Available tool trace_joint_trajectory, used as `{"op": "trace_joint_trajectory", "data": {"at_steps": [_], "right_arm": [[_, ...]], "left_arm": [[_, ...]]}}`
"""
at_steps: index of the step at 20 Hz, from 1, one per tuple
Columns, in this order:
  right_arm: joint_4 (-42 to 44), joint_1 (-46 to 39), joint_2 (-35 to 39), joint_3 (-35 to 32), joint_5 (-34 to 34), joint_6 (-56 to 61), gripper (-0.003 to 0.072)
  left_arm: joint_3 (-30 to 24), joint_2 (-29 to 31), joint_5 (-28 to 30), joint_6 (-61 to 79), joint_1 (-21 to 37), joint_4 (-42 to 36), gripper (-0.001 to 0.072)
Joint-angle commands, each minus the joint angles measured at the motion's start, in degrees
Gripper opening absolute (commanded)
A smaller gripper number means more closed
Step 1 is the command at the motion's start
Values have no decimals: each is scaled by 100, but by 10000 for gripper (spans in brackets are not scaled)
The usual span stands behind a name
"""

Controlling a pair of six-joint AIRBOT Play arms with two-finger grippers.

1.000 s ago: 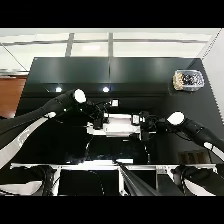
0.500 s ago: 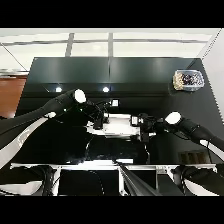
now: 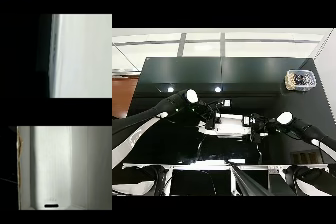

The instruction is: Fold the box and place the chain.

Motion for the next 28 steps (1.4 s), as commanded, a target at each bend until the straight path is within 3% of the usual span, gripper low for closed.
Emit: {"op": "trace_joint_trajectory", "data": {"at_steps": [1,2,4,5,8,11,12,14,15,16,17,18,20,22,24,26,28], "right_arm": [[-4,2,0,0,-55,0,547],[-4,2,0,0,-57,0,547],[-7,2,0,0,-59,0,546],[-7,2,0,0,-66,-2,546],[-4,2,0,0,-131,-2,546],[-7,2,0,0,-166,-2,544],[-7,2,0,0,-164,0,545],[-7,2,0,0,-164,-2,345],[-9,2,0,0,-164,-2,305],[-9,2,0,0,-164,-2,306],[-11,2,0,0,-164,-2,306],[-9,2,0,0,-166,-2,306],[-7,2,0,0,-164,2,305],[-2,2,0,0,-164,2,305],[-7,2,0,0,-164,2,306],[-4,2,0,0,-164,2,305],[-4,2,0,0,-170,2,305]], "left_arm": [[4,9,4,-7,-2,2,32],[4,26,-11,-7,-2,26,158],[7,151,-9,-35,11,162,636],[7,264,-37,-249,24,223,720],[7,732,-203,-1012,142,632,720],[7,1187,-616,-2048,275,1178,710],[7,1327,-887,-2441,328,1381,670],[4,1475,-1753,-3289,479,1637,495],[0,1469,-2245,-3757,560,1639,370],[-22,1449,-2747,-4210,621,1617,97],[-96,1440,-3136,-4389,654,1467,25],[-229,1445,-3237,-4516,651,1128,24],[-754,1438,-2804,-4459,621,-334,24],[-1453,1438,-1716,-3926,621,-2192,24],[-1888,1438,-1036,-2680,629,-3866,24],[-1923,1440,-407,-2111,673,-4651,23],[-1779,1438,450,-2046,662,-4441,24]]}}
